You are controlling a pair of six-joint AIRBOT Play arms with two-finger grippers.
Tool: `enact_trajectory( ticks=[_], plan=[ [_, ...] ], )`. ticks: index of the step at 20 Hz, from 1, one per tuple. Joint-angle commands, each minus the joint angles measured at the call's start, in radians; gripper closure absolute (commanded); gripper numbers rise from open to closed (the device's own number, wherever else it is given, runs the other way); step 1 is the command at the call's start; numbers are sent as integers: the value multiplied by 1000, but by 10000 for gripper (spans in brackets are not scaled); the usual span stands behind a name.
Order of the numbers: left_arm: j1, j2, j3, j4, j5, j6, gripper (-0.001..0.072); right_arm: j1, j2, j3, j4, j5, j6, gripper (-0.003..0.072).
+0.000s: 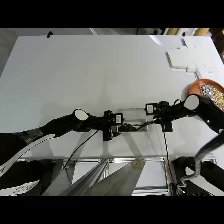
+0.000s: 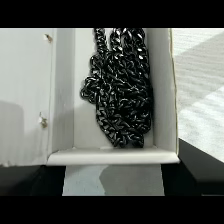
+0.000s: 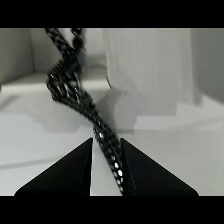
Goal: Fold the box and place the chain.
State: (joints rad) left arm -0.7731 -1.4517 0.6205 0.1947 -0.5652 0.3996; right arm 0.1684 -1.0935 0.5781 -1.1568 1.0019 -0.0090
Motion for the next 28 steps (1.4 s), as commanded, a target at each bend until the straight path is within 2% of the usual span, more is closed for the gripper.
enact_trajectory(
  ticks=[1, 7, 11, 12, 13, 19, 22, 25, 28],
  plan=[
    [0, 1, 0, 0, 0, 0, 505, 19, -20, -17, 66, -30, -80, 487],
    [0, 1, 0, 0, 0, 0, 506, 19, -20, -17, 97, -18, -79, 490],
    [0, 1, 0, 0, 0, 0, 506, 19, -20, -17, 86, 22, -78, 522],
    [0, 1, 0, 0, 0, 0, 506, 19, -20, -17, 70, 38, -77, 579],
    [0, 1, 0, 0, 0, 0, 506, 19, -20, -17, 46, 58, -66, 672],
    [0, 1, 0, 0, 0, 0, 506, 19, 52, -17, -104, 111, 171, 670],
    [0, 1, 0, 0, 0, 0, 506, 49, 163, -17, -64, 114, 266, 670],
    [0, 1, 0, 0, 0, 0, 506, 156, 251, -17, 56, 113, 301, 670],
    [0, 1, 0, 0, 0, 0, 506, 294, 267, -17, 180, 27, 305, 670]
  ],
)
